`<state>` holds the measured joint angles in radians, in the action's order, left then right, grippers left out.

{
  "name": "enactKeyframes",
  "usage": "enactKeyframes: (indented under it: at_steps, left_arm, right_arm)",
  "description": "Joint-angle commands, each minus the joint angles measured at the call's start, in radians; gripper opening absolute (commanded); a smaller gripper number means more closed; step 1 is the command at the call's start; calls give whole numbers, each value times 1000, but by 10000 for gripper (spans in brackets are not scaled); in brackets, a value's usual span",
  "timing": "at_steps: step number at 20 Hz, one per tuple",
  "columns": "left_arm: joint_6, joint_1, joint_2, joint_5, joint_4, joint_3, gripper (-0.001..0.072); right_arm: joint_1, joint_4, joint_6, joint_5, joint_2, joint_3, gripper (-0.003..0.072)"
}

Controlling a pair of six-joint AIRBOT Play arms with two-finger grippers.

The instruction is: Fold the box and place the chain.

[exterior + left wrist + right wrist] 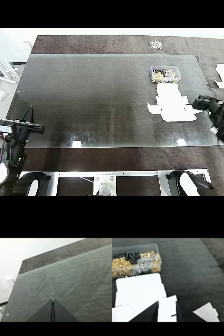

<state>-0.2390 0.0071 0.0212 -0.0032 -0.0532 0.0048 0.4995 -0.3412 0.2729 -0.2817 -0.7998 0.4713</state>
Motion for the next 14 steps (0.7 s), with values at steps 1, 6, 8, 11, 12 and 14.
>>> enactKeyframes:
  at_steps: [1,6,8,11,12,14]
  left_arm:
    - [0,0,0,0,0,0,21]
    - [0,0,0,0,0,0,21]
    - [0,0,0,0,0,0,21]
    - [0,0,0,0,0,0,21]
    - [0,0,0,0,0,0,21]
    - [0,0,0,0,0,0,21]
  right_arm:
    - [224,-395,333,-436,-303,281,279]
    - [351,-790,515,-723,-521,607,387]
    - [381,-792,490,-865,-630,752,387]
    - [388,-797,483,-1091,-801,974,430]
    - [384,-797,483,-1135,-848,1038,446]
    - [375,-795,484,-1182,-933,1155,466]
